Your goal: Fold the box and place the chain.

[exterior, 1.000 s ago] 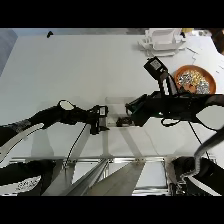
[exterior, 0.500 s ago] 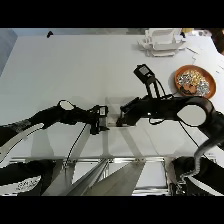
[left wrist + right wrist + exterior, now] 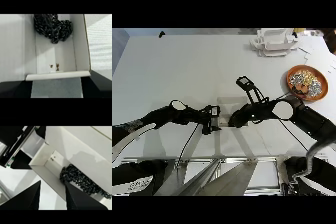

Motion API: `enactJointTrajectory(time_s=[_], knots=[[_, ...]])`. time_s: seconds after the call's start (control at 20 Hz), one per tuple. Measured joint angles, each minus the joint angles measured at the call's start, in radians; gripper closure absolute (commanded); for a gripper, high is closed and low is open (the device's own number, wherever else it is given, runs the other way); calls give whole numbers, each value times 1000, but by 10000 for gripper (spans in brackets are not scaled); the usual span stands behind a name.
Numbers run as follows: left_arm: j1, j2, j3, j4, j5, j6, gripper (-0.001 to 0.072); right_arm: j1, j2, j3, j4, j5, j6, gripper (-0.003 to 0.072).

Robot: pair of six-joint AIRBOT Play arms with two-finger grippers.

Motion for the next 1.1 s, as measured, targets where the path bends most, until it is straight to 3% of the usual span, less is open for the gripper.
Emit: enactJointTrajectory(time_s=[0.15,0.25,0.55,0.6,0.7,0.75,1.0,1.1], knots=[[0,0,0,0,0,0,438,-36,24,37,0,50,-13,374],[0,0,0,0,0,0,438,-84,50,77,-2,84,-29,465],[0,0,0,0,0,0,438,-299,64,141,-156,139,-11,465],[0,0,0,0,0,0,438,-333,48,143,-211,148,17,445],[0,0,0,0,0,0,438,-385,4,148,-304,155,72,224],[0,0,0,0,0,0,438,-404,-23,148,-335,158,92,163],[0,0,0,0,0,0,438,-443,-156,150,-414,145,144,168],[0,0,0,0,0,0,438,-447,-198,145,-436,135,165,217]])
